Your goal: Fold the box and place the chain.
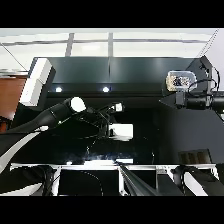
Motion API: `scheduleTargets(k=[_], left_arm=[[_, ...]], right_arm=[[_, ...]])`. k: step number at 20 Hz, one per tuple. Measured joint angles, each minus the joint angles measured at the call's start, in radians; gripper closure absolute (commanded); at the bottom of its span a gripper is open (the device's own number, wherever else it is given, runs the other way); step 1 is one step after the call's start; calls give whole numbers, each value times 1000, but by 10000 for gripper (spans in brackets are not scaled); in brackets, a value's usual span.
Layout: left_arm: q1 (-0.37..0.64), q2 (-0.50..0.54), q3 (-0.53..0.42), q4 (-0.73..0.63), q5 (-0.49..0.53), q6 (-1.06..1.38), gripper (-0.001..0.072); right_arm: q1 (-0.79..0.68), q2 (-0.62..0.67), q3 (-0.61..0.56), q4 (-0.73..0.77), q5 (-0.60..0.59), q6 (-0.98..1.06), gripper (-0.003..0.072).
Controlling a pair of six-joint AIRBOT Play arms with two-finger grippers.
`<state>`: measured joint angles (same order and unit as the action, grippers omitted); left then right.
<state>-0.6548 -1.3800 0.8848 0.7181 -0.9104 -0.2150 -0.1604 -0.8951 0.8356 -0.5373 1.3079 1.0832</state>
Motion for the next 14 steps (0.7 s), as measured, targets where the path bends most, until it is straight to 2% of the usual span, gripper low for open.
scheduleTargets(k=[8, 14], left_arm=[[-26, -10, 1, 15, 14, -2, 1], [-101, -48, 1, 90, 119, -3, 1]], right_arm=[[0, 0, 0, 0, -3, 2, 676], [0, 0, 0, 0, -3, 1, 676]])
